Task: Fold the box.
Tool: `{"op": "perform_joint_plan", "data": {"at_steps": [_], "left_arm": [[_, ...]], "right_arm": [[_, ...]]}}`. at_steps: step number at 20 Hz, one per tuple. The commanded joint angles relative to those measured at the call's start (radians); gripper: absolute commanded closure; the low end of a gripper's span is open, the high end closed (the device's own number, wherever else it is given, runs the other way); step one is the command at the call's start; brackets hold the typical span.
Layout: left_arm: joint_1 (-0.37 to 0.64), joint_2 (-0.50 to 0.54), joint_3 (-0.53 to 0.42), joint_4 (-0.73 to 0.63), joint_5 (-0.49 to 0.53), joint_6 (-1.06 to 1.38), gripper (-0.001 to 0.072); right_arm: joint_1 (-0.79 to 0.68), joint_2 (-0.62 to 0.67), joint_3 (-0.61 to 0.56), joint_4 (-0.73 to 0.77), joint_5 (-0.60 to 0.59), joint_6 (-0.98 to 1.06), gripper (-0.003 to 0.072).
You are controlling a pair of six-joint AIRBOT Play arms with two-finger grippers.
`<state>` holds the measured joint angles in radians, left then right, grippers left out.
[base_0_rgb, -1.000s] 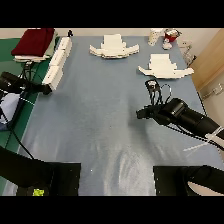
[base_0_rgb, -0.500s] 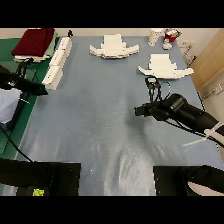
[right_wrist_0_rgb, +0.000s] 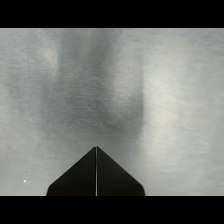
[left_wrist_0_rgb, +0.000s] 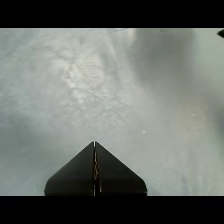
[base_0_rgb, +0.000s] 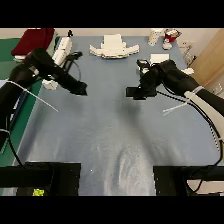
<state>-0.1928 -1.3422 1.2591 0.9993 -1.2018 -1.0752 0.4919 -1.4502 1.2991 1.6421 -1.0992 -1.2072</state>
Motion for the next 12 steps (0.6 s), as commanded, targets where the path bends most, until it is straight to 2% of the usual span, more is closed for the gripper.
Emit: {"op": "perform_joint_plan", "data": {"at_steps": [1,4,12], "left_arm": [[-0.18,0.006,-0.001,0.038,0.083,-0.104,0.0697],[-0.212,0.006,-0.001,0.037,0.063,-0.103,0.0696],[-0.212,0.006,-0.001,0.034,0.061,-0.103,0.0695]], "right_arm": [[-0.012,-0.084,0.085,0.128,-0.09,-0.061,0.0682],[-0.013,-0.086,0.085,0.126,-0.114,-0.061,0.0682],[-0.013,-0.086,0.085,0.126,-0.114,-0.061,0.0682]]}}
